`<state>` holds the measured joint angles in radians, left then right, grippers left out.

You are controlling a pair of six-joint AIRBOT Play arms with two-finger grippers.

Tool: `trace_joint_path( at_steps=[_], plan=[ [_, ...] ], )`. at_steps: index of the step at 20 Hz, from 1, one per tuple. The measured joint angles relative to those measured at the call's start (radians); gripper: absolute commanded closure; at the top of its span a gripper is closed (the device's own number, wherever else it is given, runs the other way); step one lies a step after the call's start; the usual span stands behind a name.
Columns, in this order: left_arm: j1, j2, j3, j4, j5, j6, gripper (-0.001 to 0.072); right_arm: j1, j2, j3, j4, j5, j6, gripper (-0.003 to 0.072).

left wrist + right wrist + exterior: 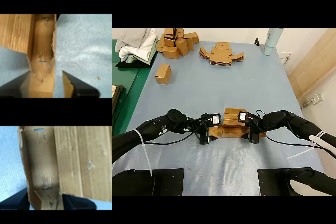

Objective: Fold the box.

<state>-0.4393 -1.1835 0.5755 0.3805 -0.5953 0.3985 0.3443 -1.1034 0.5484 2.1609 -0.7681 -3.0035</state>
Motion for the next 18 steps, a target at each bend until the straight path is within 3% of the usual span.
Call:
trace_joint_path(
  at_steps=[4, 5, 6, 7, 18],
  plan=[
    [-0.007, -0.020, 0.017, -0.032, 0.003, 0.021, 0.0291, 0.000, 0.000, 0.000, 0.000, 0.000, 0.000, 0.0161],
    [-0.009, -0.027, 0.023, -0.040, 0.006, 0.021, 0.0454, 0.000, 0.000, 0.000, 0.000, 0.000, 0.000, 0.0162],
    [-0.011, -0.034, 0.027, -0.043, 0.009, 0.023, 0.0525, 0.000, 0.000, 0.000, 0.000, -0.001, 0.000, 0.0162],
    [-0.013, -0.040, 0.031, -0.046, 0.012, 0.025, 0.0550, 0.000, 0.000, 0.000, -0.002, -0.002, 0.000, 0.0162],
    [-0.041, -0.056, 0.050, -0.066, 0.051, 0.017, 0.0551, 0.000, 0.000, 0.000, 0.001, 0.001, 0.000, 0.0162]
  ],
)
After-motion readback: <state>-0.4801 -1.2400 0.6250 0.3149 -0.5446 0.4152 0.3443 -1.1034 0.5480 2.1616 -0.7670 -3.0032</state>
